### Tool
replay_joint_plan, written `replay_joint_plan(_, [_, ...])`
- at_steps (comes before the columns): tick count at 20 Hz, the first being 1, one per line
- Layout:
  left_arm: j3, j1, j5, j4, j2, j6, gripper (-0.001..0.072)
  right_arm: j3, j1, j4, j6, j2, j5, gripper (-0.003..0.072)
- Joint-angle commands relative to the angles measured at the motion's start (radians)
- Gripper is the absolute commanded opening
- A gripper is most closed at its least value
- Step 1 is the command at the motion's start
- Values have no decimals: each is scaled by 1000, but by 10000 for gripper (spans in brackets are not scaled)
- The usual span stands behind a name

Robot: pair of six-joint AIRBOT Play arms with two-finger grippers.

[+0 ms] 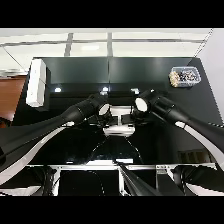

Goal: Fold the box and place the chain.

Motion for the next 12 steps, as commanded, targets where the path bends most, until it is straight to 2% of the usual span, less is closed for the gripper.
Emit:
replay_joint_plan(1, [1,1,1,0,0,-1,29,74,-34,-45,-178,103,109,323])
replay_joint_plan(3, [1,1,1,0,0,-1,29,86,-58,-276,-201,211,81,322])
replay_joint_plan(5, [1,1,1,0,0,-1,29,85,-100,-655,-200,263,32,322])
replay_joint_plan(6, [1,1,1,0,0,-1,29,85,-144,-782,-199,263,-28,321])
replay_joint_plan(7, [1,1,1,0,0,-1,29,76,-214,-827,-198,258,-142,322])
replay_joint_plan(9, [1,1,1,0,0,-1,29,48,-383,-787,-174,238,-426,323])
replay_joint_plan(10, [1,1,1,0,0,-1,29,42,-461,-765,-123,210,-527,328])
replay_joint_plan(11, [1,1,1,0,0,-1,29,42,-541,-740,-44,166,-599,627])
replay_joint_plan(12, [1,1,1,1,0,-1,29,47,-608,-694,-8,111,-641,720])
